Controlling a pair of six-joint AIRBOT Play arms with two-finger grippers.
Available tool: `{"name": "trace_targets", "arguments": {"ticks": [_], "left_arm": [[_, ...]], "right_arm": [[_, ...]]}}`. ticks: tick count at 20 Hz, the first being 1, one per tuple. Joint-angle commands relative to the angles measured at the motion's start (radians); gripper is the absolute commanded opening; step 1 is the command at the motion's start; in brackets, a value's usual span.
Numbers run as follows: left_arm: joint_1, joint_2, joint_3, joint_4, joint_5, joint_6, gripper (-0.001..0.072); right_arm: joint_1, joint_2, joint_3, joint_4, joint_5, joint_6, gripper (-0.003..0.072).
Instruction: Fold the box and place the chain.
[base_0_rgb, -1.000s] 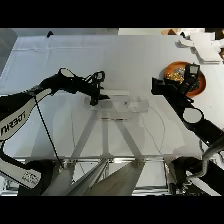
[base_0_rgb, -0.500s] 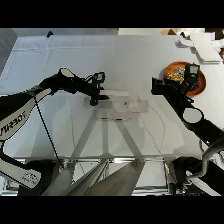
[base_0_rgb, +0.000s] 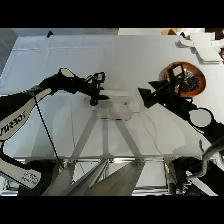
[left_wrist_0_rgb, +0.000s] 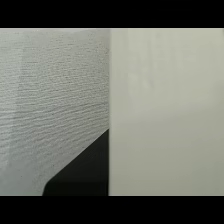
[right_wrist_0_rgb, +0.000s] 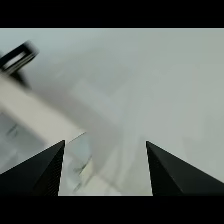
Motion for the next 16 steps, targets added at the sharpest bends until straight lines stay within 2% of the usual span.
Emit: {"name": "trace_targets", "arguments": {"ticks": [1, 4, 7, 10, 12, 15, 16], "left_arm": [[0.0, -0.001, 0.0, 0.001, 0.001, 0.0, 0.0012], [0.0, -0.001, 0.0, 0.001, 0.001, 0.0, 0.0012], [0.0, -0.001, 0.0, 0.001, 0.001, 0.0, 0.0012], [0.0, -0.001, 0.0, 0.001, 0.001, 0.0, 0.0012], [0.0, -0.001, 0.0, 0.001, 0.001, 0.0, 0.0012], [0.0, -0.001, 0.0, 0.001, 0.001, 0.0, 0.0012], [0.0, -0.001, 0.0, 0.001, 0.001, 0.0, 0.0012]], "right_arm": [[0.001, 0.039, 0.024, -0.075, 0.368, -0.203, 0.0564], [0.001, 0.038, 0.024, -0.097, 0.551, -0.356, 0.0556], [0.001, 0.037, 0.023, -0.171, 0.619, -0.458, 0.0556], [0.001, 0.037, -0.008, -0.18, 0.585, -0.481, 0.0557], [0.001, 0.037, -0.091, -0.079, 0.51, -0.586, 0.0557], [0.0, 0.037, -0.202, 0.115, 0.48, -1.079, 0.0558], [0.0, 0.032, -0.211, 0.144, 0.489, -1.157, 0.0558]]}}
